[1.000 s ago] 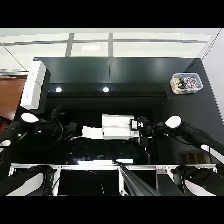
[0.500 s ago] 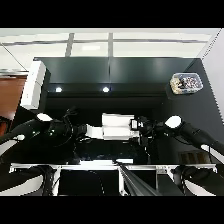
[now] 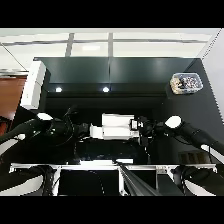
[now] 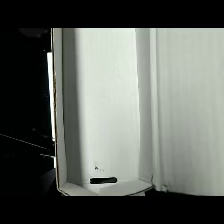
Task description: Fold the box and place the chain.
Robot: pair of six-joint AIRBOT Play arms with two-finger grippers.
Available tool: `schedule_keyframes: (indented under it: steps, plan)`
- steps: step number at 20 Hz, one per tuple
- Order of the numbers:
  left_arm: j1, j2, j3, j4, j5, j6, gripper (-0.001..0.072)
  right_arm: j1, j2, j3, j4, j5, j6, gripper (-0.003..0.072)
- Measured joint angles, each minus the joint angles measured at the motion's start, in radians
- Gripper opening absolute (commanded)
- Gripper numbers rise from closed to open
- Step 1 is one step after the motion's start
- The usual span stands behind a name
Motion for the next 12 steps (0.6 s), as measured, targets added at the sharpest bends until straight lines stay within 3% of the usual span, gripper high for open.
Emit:
schedule_keyframes:
  steps: [1,2,3,12]
  plan:
    - [0.0,0.0,0.006,-0.002,-0.002,0.011,0.0213,0.0,0.0,0.0,0.0,0.0,0.0,0.0136]
    - [0.0,0.0,0.014,-0.003,-0.003,0.019,0.0404,0.0,0.0,0.0,0.0,0.0,0.0,0.0136]
    - [0.0,0.0,0.024,-0.004,-0.008,0.028,0.0533,0.0,0.0,0.0,0.0,0.0,0.0,0.0137]
    - [-0.028,0.0,0.129,-0.002,-0.081,0.063,0.0542,0.0,0.0,0.0,0.0,0.0,0.0,0.0137]
